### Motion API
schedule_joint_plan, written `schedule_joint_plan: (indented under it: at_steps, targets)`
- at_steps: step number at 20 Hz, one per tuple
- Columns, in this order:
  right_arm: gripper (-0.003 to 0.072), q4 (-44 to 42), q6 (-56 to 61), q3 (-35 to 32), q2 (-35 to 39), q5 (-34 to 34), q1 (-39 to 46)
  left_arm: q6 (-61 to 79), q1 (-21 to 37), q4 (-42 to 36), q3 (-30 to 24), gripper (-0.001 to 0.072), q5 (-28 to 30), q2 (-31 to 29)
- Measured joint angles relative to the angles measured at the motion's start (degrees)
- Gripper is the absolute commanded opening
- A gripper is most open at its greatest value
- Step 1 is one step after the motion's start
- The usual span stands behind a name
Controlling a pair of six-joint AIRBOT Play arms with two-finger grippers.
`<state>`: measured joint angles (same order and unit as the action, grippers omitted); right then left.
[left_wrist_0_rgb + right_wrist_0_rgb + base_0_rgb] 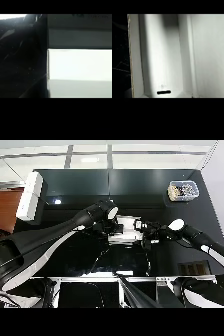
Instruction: Fold the box and place the chain.
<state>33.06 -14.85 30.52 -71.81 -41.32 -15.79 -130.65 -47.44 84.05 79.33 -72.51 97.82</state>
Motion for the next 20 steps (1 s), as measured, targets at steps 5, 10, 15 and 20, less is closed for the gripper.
schedule_joint_plan:
  at_steps: [5,10,15,20]
  targets:
    - [0.0188,0.02,0.00,0.00,0.00,0.00,0.00,-0.02,0.00,-0.07,0.00,0.0023,0.22,0.00]
    - [0.0188,0.00,-0.02,0.00,0.00,-0.02,0.00,0.17,0.00,-0.15,0.00,0.0023,0.31,0.00]
    - [0.0699,0.26,1.05,0.07,0.20,-1.49,0.00,0.17,0.00,-0.52,0.00,0.0023,0.39,0.00]
    - [0.0697,6.86,7.98,0.24,5.99,-5.75,1.36,0.39,0.00,-0.74,0.00,0.0024,-0.13,0.00]
